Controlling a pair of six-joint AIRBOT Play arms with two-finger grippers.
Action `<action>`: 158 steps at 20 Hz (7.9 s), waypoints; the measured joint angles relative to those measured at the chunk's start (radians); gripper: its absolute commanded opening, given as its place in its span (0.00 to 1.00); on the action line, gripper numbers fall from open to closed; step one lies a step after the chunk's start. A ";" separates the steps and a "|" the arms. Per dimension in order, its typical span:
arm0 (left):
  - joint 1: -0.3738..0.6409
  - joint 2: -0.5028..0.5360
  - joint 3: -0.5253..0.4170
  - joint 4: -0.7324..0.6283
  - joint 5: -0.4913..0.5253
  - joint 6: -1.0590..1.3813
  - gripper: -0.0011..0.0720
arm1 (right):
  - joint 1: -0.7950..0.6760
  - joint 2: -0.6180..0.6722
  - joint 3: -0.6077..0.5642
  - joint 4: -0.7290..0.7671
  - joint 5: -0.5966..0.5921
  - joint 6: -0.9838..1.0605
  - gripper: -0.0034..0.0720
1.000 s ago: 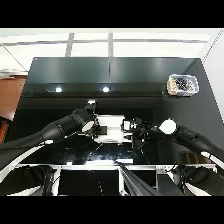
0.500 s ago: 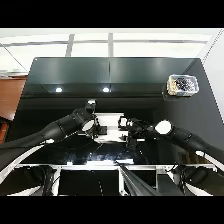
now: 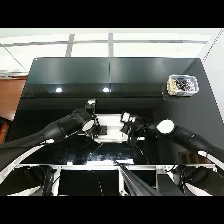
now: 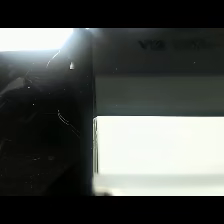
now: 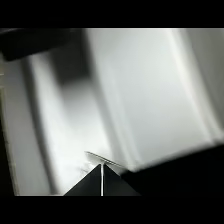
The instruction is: Fold the box and place the chain.
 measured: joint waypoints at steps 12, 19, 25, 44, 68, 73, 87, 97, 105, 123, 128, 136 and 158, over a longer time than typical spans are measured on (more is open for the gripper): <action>0.000 0.000 0.000 0.000 0.002 0.004 0.06 | -0.568 0.143 -0.080 -0.306 0.458 1.101 0.08; 0.000 0.000 0.000 0.000 0.001 0.005 0.06 | -0.406 0.025 -0.130 -0.103 0.372 1.139 0.08; 0.000 0.000 0.000 0.000 0.000 0.006 0.06 | -0.331 -0.005 -0.106 0.053 0.344 1.048 0.96; 0.000 0.000 0.000 0.000 -0.002 0.023 0.06 | -0.087 -0.009 0.130 -0.138 0.402 1.261 0.49; 0.000 0.000 0.000 0.000 -0.004 0.024 0.06 | 0.190 -0.103 0.290 -0.637 0.267 1.853 0.49; 0.000 0.000 0.000 0.000 -0.004 0.024 0.06 | 0.248 -0.159 0.355 -0.752 0.315 1.958 0.49; 0.000 0.000 0.000 0.001 -0.005 0.025 0.06 | 0.307 -0.242 0.438 -0.895 0.396 2.145 0.37; 0.000 0.000 0.000 0.000 -0.005 0.025 0.06 | 0.311 -0.296 0.493 -0.913 0.452 2.203 0.36; 0.000 0.000 0.000 0.000 -0.005 0.025 0.06 | 0.311 -0.322 0.512 -0.925 0.493 2.206 0.26; 0.000 0.000 0.000 0.000 -0.006 0.026 0.06 | 0.313 -0.330 0.512 -0.935 0.493 2.206 0.26; 0.000 0.000 0.000 0.000 -0.006 0.026 0.06 | 0.313 -0.339 0.512 -0.935 0.488 2.206 0.23; 0.000 0.000 0.000 0.000 -0.006 0.022 0.06 | 0.312 -0.341 0.512 -0.935 0.491 2.210 0.09; 0.000 0.000 0.000 0.000 -0.021 0.025 0.06 | 0.313 -0.364 0.555 -0.957 0.546 2.206 0.36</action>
